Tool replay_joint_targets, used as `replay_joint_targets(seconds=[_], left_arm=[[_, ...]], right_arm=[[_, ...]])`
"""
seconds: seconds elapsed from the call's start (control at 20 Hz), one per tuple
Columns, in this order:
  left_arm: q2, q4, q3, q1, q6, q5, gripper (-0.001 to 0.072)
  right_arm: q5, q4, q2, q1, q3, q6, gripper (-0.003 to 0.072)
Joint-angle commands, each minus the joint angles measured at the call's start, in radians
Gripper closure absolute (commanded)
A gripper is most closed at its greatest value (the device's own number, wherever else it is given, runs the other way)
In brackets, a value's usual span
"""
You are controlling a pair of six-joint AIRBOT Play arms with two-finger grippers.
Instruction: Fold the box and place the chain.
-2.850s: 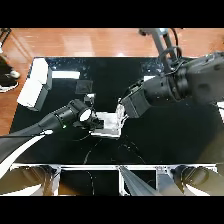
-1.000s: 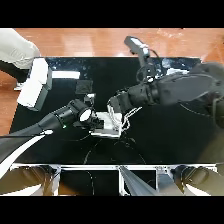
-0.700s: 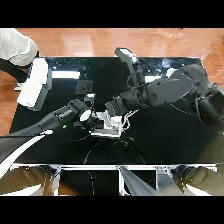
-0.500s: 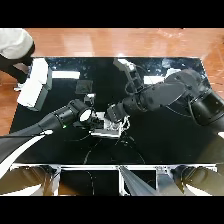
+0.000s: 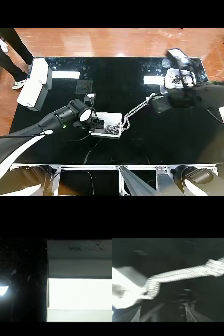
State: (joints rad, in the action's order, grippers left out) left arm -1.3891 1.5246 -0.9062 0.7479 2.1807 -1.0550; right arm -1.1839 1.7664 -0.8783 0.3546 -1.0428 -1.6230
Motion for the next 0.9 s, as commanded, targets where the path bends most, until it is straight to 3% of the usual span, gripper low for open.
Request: replay_joint_targets(seconds=[0.0,0.15,0.2,0.35,0.5,0.85], left_arm=[[0.0,0.0,-0.001,0.0,0.0,-0.002,0.0686],[0.0,-0.001,-0.001,0.0,0.0,-0.002,0.0686],[0.0,-0.001,-0.001,0.0,0.0,-0.002,0.0686],[0.0,-0.016,-0.001,0.0,0.0,0.002,0.0686],[0.0,-0.015,-0.001,-0.002,0.0,0.002,0.0686],[0.0,-0.015,-0.001,-0.002,0.0,0.001,0.0686]], right_arm=[[0.104,-0.067,0.066,-0.192,0.182,-0.181,0.0059],[0.333,-0.066,0.048,-0.192,0.326,-0.455,0.0056],[0.405,-0.066,0.03,-0.185,0.351,-0.441,-0.0002],[0.555,-0.099,-0.074,-0.183,0.354,-0.045,-0.0009],[0.592,-0.009,-0.23,-0.169,0.34,-0.027,-0.0028],[0.673,-0.023,-0.448,-0.166,0.204,0.033,-0.0025]])
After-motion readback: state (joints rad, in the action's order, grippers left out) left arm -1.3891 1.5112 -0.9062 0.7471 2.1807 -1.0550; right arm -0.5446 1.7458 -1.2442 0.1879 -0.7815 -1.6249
